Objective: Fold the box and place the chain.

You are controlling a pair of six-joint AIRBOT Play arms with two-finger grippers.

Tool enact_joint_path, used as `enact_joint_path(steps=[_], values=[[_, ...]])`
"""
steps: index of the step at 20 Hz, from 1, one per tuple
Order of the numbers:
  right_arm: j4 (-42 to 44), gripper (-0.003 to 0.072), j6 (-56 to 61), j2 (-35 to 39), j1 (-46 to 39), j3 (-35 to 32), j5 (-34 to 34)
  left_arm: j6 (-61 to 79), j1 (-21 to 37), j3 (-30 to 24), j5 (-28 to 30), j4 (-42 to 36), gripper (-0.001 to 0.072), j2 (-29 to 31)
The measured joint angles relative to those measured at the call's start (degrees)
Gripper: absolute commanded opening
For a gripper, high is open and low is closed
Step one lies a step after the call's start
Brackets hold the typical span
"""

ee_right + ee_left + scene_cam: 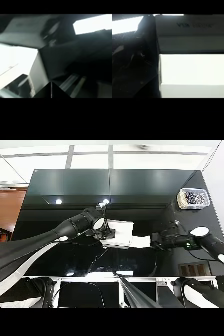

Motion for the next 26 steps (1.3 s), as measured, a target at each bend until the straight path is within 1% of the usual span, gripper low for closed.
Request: enact_joint_path(steps=[3, 4, 5, 6, 7, 11, 13, 14, 15, 18, 21, 23, 26], values=[[4.07, 0.0014, -3.15, -3.65, 4.66, 2.69, -0.48, 0.00, 0.02, 0.00, -0.02, 0.02, 0.0026, 0.00], [4.57, 0.0028, -3.91, -4.22, 5.42, 3.65, -0.26, 0.00, 0.02, 0.00, -0.02, 0.02, 0.0026, 0.00], [4.87, 0.0249, -4.76, -4.68, 6.05, 4.76, 0.17, 0.00, 0.02, 0.00, -0.02, 0.02, 0.0026, 0.00], [4.98, 0.0543, -5.57, -4.98, 6.47, 5.95, 0.94, 0.00, 0.02, 0.00, -0.02, 0.02, 0.0026, 0.00], [4.85, 0.0616, -6.16, -5.18, 6.75, 6.95, 1.70, 0.00, 0.02, 0.00, -0.02, 0.02, 0.0026, -0.02], [4.68, 0.0614, -7.50, -5.66, 7.80, 10.43, 5.22, 0.02, 0.02, 0.00, -0.02, 0.02, 0.0026, -0.07], [4.59, 0.0608, -7.45, -5.70, 9.18, 11.39, 5.62, 0.02, 0.02, 0.00, -0.02, 0.02, 0.0026, -0.07], [4.50, 0.0485, -7.10, -5.75, 10.27, 11.85, 5.49, 0.02, 0.02, 0.00, -0.02, 0.02, 0.0026, -0.07], [4.42, 0.0417, -6.34, -5.75, 11.45, 12.28, 5.27, 0.02, 0.02, 0.00, -0.02, 0.02, 0.0026, -0.07], [1.88, 0.0413, -0.66, -5.75, 15.69, 14.58, 3.30, 0.02, 0.02, 0.00, 0.00, 0.02, 0.0026, -0.07], [-3.72, 0.0413, 8.92, -5.77, 20.50, 17.46, 0.09, 0.02, 0.02, 0.00, 0.00, 0.02, 0.0026, -0.07], [-9.16, 0.0412, 16.37, -5.77, 23.89, 19.61, -2.08, 0.02, 0.02, 0.00, 0.02, 0.02, 0.0026, -0.07], [-19.69, 0.0411, 28.52, -5.81, 28.57, 22.73, -4.31, 0.04, 0.02, 0.00, 0.02, 0.02, 0.0026, -0.07]])
